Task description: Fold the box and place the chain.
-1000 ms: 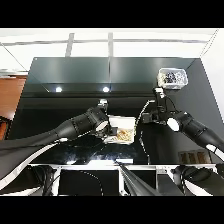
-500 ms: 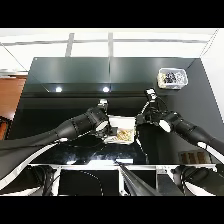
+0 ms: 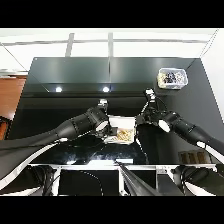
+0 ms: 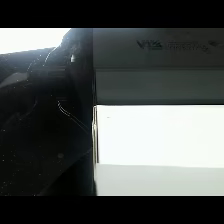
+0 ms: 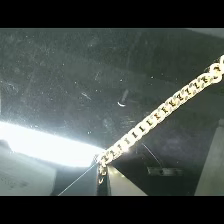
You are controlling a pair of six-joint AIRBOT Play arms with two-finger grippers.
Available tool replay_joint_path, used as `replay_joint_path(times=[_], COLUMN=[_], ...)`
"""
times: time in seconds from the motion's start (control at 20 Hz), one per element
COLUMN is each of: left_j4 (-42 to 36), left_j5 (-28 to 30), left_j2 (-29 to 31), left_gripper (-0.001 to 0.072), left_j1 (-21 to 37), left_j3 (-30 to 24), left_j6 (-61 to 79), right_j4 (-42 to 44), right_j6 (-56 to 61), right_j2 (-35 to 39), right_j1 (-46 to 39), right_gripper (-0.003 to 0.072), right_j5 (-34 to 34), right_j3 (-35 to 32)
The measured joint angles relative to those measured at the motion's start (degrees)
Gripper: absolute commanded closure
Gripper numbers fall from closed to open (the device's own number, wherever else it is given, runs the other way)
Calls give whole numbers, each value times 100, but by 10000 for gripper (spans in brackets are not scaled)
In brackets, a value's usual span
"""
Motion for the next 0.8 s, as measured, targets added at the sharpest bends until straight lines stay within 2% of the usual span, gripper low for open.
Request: replay_joint_path(times=[0.35, 0.6, 0.8], left_j4=[0, 0, 0], left_j5=[-2, -4, -4], left_j2=[0, 0, 2], left_gripper=[680, 680, 680], left_j1=[0, 0, 0], left_j3=[0, 0, 0], left_j6=[0, 0, 0], right_j4=[-66, -133, 138], right_j6=[0, -4, -127], right_j2=[348, 1303, 2192], right_j1=[0, 0, 0], right_gripper=[672, 672, 672], right_j5=[782, 1491, 2496], right_j3=[227, 424, 861])
